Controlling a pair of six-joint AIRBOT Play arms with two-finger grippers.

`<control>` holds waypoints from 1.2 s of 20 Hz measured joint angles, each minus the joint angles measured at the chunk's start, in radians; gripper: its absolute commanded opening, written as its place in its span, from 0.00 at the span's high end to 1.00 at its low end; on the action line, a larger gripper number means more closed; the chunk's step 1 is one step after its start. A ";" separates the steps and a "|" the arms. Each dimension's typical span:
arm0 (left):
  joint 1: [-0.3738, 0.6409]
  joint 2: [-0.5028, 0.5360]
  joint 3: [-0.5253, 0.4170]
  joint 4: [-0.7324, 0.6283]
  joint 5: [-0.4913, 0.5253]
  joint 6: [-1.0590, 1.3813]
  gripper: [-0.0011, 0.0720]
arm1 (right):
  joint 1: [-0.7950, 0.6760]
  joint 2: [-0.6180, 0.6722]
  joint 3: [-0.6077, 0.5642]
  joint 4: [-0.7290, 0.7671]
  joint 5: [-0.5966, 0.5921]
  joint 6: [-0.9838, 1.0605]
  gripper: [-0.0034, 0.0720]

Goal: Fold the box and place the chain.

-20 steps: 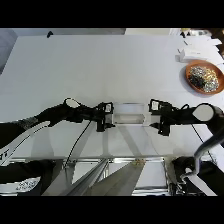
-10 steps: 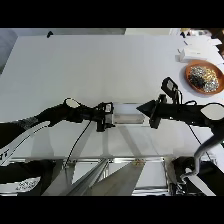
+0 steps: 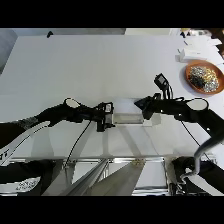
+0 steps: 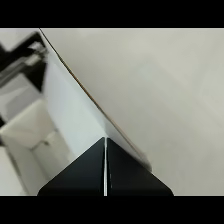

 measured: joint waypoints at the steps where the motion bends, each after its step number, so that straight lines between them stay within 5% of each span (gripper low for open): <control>1: 0.000 0.000 0.000 0.000 0.000 0.000 0.64 | 0.000 -0.024 0.000 -0.008 -0.023 0.010 0.93; 9: 0.000 0.000 0.000 0.000 0.000 0.000 0.64 | 0.000 -0.108 0.007 -0.170 -0.081 0.162 0.93; 15: 0.000 0.000 0.000 0.000 0.000 0.000 0.64 | 0.000 0.023 0.067 -0.370 0.103 0.293 0.93; 20: 0.000 0.000 0.000 0.000 0.000 0.000 0.64 | 0.000 0.093 0.078 -0.741 0.197 0.318 0.93; 21: 0.000 0.000 0.000 0.000 0.000 0.000 0.64 | 0.000 0.099 0.073 -0.795 0.201 0.316 0.90; 24: 0.000 0.000 0.000 0.000 0.000 0.000 0.64 | 0.000 0.106 0.041 -0.803 0.184 0.168 0.47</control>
